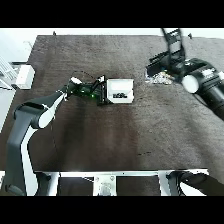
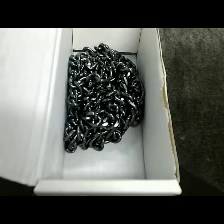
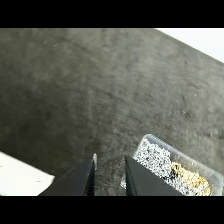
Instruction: Fold the box and place the chain.
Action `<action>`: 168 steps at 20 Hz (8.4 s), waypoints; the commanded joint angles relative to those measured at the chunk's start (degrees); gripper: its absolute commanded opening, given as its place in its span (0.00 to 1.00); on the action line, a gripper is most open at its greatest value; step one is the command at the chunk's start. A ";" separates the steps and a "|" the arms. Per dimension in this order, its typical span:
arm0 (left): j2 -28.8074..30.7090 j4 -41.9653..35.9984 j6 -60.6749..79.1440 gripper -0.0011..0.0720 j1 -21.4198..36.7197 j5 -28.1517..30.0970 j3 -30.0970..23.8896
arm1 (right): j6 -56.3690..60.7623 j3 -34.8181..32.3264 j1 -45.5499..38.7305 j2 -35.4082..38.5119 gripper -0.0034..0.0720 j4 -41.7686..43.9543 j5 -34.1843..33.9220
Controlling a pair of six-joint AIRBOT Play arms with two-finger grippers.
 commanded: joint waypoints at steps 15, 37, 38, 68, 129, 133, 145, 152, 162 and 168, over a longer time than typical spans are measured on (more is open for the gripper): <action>0.04 0.00 0.00 0.74 0.00 0.02 -0.02 | -63.08 18.99 -10.40 -30.80 0.32 60.43 23.28; 0.04 0.00 0.00 0.74 0.00 0.02 -0.02 | -64.76 22.80 -7.15 -35.10 0.44 55.47 44.26; 0.04 0.00 0.00 0.74 0.00 0.02 -0.02 | -64.76 22.80 -7.13 -35.10 0.44 55.47 44.02; 0.04 0.00 0.00 0.74 0.00 0.02 -0.02 | -73.59 22.73 -5.42 -36.89 0.40 53.92 41.55; 0.04 0.00 0.00 0.74 0.00 0.04 -0.02 | -68.57 21.70 -1.66 -34.82 0.65 43.82 34.10; 0.04 0.00 0.00 0.74 0.00 0.02 -0.02 | -67.89 21.70 -0.72 -34.82 0.65 43.78 33.05; 0.04 0.00 0.00 0.74 0.00 0.00 -0.02 | -66.38 19.21 0.52 -34.03 0.66 41.88 27.34; 0.04 0.00 0.00 0.74 0.00 0.00 -0.02 | -66.12 21.90 0.55 -33.24 0.66 41.90 27.52; 0.04 0.00 0.00 0.74 0.00 0.00 -0.02 | -65.94 16.63 1.03 -33.27 0.65 41.75 27.08; 0.04 0.00 0.00 0.74 0.00 0.00 -0.02 | -66.20 15.91 0.83 -33.00 0.66 44.92 33.14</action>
